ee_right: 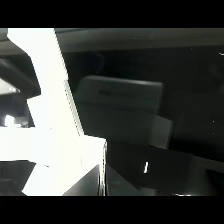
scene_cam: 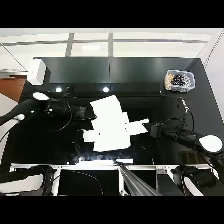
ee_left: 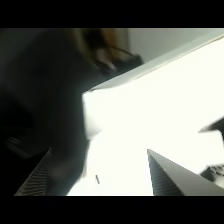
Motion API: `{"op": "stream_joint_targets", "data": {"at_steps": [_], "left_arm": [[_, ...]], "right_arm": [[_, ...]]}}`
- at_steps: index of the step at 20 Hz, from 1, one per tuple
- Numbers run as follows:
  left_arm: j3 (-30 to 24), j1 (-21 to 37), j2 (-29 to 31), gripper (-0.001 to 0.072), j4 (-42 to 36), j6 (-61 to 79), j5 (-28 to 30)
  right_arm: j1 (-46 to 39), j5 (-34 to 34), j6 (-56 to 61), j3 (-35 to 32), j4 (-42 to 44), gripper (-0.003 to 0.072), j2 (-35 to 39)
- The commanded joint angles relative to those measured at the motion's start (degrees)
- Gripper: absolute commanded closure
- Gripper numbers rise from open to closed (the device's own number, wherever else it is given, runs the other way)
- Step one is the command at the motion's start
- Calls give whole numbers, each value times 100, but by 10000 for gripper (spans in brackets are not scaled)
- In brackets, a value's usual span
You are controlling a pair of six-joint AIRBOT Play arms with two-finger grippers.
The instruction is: Fold the box and place the chain.
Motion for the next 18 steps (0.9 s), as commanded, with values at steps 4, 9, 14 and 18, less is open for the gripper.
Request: {"op": "stream_joint_targets", "data": {"at_steps": [4, 9, 14, 18], "left_arm": [[234, -166, -1047, 2, -859, 1029, -1097], [273, -551, -1137, 2, -1012, 2258, -1399], [313, -544, -1137, 126, -706, 2559, -1469], [393, -544, -1134, 326, -44, 2557, -1663]], "right_arm": [[26, -55, 13, -4, -2, 643, 4], [26, -55, 13, -4, -2, 643, 4], [26, -59, 13, -4, -90, 643, 4], [26, -144, 13, -4, -129, 643, 4]]}}
